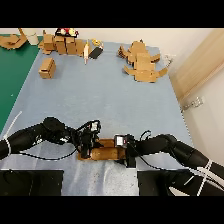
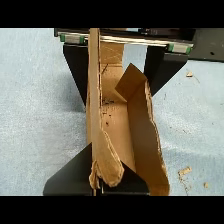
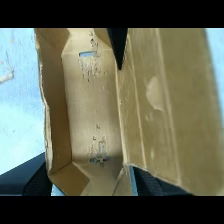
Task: Fold the box.
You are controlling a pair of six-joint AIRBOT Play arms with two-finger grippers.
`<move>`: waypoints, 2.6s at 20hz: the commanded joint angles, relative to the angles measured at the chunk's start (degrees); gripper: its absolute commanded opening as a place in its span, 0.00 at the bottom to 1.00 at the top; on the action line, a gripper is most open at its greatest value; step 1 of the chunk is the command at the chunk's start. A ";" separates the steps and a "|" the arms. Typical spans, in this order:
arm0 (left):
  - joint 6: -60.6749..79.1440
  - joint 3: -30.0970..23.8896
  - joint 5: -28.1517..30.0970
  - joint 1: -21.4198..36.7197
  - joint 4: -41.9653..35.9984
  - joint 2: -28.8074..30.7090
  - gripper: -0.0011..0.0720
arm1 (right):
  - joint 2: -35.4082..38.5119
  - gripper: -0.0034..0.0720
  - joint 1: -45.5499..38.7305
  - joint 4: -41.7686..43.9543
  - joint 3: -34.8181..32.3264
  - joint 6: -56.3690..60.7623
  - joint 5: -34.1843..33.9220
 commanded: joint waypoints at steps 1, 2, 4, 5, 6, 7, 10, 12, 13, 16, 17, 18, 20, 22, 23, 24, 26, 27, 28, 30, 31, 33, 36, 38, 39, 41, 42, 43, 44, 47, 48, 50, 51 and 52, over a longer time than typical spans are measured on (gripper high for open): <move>0.02 -0.02 0.02 0.00 0.00 0.02 0.03 | -0.68 0.98 0.00 -0.72 0.02 -0.31 0.68; 0.02 -0.02 0.02 0.00 0.00 0.02 0.03 | -1.09 0.98 0.00 -0.57 0.02 -0.31 1.27; 0.02 -0.02 0.02 0.00 0.00 0.02 0.03 | -2.27 0.98 0.00 -0.37 0.02 -0.31 2.19; 0.02 -0.02 0.02 0.00 0.00 0.02 0.03 | -2.75 0.98 0.00 -0.15 0.02 -0.31 2.16; 0.02 -0.02 0.02 0.00 0.00 0.02 0.03 | -3.04 0.98 0.00 -0.04 0.02 -0.31 2.19; 0.02 -0.02 0.02 0.00 0.00 0.02 0.03 | -3.06 0.98 0.00 -0.04 0.02 -0.33 2.19; 0.02 -0.02 0.00 0.00 0.00 0.02 0.03 | -3.06 0.98 0.00 -0.09 0.02 -0.33 2.38; 0.02 -0.02 0.02 0.00 0.00 0.02 0.03 | -3.06 0.98 0.00 -0.09 0.02 -0.35 2.78; 0.02 -0.02 0.02 0.00 0.00 0.02 0.03 | -3.06 0.98 0.00 -0.09 0.02 -0.37 2.93; 0.02 -0.02 0.02 0.00 0.00 0.02 0.03 | -3.43 0.98 0.04 -0.11 0.02 -0.37 3.23; 0.02 -0.02 0.02 0.00 0.02 0.02 0.03 | -3.56 0.97 0.11 -0.09 0.02 -0.37 3.23; 0.02 -0.02 0.02 0.00 0.00 0.02 0.03 | -3.61 0.93 0.11 -0.09 0.04 -0.37 3.23; 0.02 -0.02 0.02 0.00 0.00 0.02 0.03 | -3.61 0.80 0.11 -0.09 0.02 -0.35 2.95; 0.02 -0.02 0.02 0.00 0.00 0.02 0.03 | -3.58 0.79 0.11 -0.09 0.02 -0.35 2.78; 0.02 -0.02 0.02 0.00 0.00 0.02 0.03 | -3.58 0.77 0.11 -0.11 0.02 -0.35 2.75; 0.02 -0.02 0.02 0.00 0.00 0.02 0.03 | -3.58 0.67 0.11 -0.11 0.02 -0.35 2.60; 0.02 -0.02 0.02 0.00 0.00 0.02 0.03 | -3.58 0.62 0.11 -0.13 0.02 -0.35 2.56; 0.02 -0.02 0.02 0.00 0.00 0.02 0.03 | -3.58 0.62 0.11 -0.13 0.02 -0.35 2.56; 0.02 -0.02 0.02 0.00 0.00 0.02 0.03 | -3.58 0.62 0.11 -0.13 0.02 -0.37 2.56; 0.02 -0.02 0.02 0.00 0.00 0.02 0.03 | -3.58 0.62 0.11 -0.13 0.02 -0.35 2.56; 0.02 -0.02 0.02 0.00 0.00 0.02 0.03 | -3.56 0.62 0.11 -0.13 0.02 -0.35 2.58; 0.02 -0.02 0.02 0.00 0.02 0.02 0.03 | -3.52 0.62 0.11 -0.11 0.04 -0.35 2.58; 0.02 -0.02 0.02 0.00 0.00 0.02 0.03 | -3.52 0.62 0.11 -0.13 0.04 -0.35 2.54; 0.02 -0.02 0.02 0.00 0.00 0.02 0.03 | -3.52 0.62 0.11 -0.11 0.04 -0.35 2.54; 0.02 -0.02 0.02 0.00 0.00 0.02 0.03 | -3.50 0.62 0.11 -0.09 0.04 -0.35 2.54; 0.02 -0.02 0.02 0.00 0.02 0.02 0.03 | -3.41 0.62 0.11 -0.09 0.04 -0.35 2.54; 0.02 -0.02 0.02 0.00 0.00 0.02 0.03 | -3.41 0.62 0.11 -0.11 0.04 -0.37 2.56; 0.02 -0.02 0.00 0.00 0.00 0.02 0.03 | -3.41 0.62 0.11 -0.11 0.04 -0.37 2.58; 0.02 -0.02 0.02 0.00 -0.02 0.02 0.03 | -3.41 0.62 0.11 -0.15 0.04 -0.37 2.58; 0.02 -0.02 0.46 0.00 -3.02 0.02 0.03 | -3.41 0.62 0.11 -0.31 0.04 -0.37 2.58; 0.02 -0.02 0.46 0.00 -3.23 0.02 0.03 | -3.41 0.62 0.11 -0.31 0.04 -0.37 2.58; 0.02 -0.02 0.44 0.00 -3.65 0.02 0.03 | -3.41 0.62 0.11 -0.31 0.04 -0.37 2.60; 0.02 -0.02 0.44 0.00 -3.67 0.02 0.03 | -3.41 0.62 0.11 -0.31 0.04 -0.37 2.60; 0.02 -0.02 0.55 0.00 -3.65 0.00 0.03 | -3.41 0.62 0.11 -0.31 0.04 -0.37 2.62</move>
